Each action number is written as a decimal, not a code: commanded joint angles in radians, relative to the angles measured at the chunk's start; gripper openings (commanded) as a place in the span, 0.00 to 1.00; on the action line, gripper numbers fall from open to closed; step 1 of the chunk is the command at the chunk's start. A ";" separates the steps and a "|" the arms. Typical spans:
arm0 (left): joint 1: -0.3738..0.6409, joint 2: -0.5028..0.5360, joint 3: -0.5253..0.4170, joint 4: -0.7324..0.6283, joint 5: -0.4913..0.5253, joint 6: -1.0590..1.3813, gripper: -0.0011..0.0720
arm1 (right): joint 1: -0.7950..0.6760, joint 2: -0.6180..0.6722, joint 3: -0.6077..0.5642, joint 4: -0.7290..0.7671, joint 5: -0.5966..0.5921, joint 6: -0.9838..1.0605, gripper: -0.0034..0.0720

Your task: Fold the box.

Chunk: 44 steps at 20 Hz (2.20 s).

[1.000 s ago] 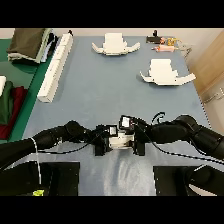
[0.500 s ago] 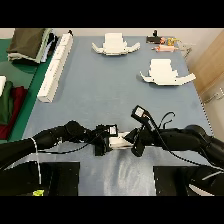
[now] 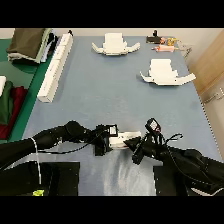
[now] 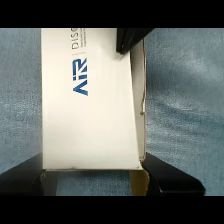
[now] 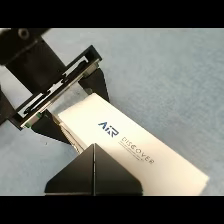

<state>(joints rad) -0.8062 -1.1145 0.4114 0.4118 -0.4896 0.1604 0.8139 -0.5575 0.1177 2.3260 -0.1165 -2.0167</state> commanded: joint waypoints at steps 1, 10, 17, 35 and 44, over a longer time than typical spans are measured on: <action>0.000 0.000 0.000 0.000 0.000 0.000 0.75 | 0.042 -0.072 -0.023 0.000 0.126 0.011 0.05; 0.000 0.000 0.000 0.000 0.000 0.000 0.75 | 0.098 -0.172 -0.024 0.000 0.124 0.011 0.05; 0.000 0.000 0.000 0.000 0.000 0.000 0.75 | 0.109 -0.173 -0.030 -0.001 0.120 0.011 0.05; 0.000 0.000 0.000 0.000 0.000 0.000 0.75 | 0.103 -0.065 0.039 -0.157 0.158 0.007 0.05; 0.000 0.000 0.000 0.000 0.000 0.000 0.75 | -0.164 -0.067 0.109 -0.235 0.024 -0.045 0.05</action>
<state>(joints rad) -0.8062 -1.1145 0.4110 0.4110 -0.4904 0.1604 0.7551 -0.6250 0.1844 2.1273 0.0113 -2.0499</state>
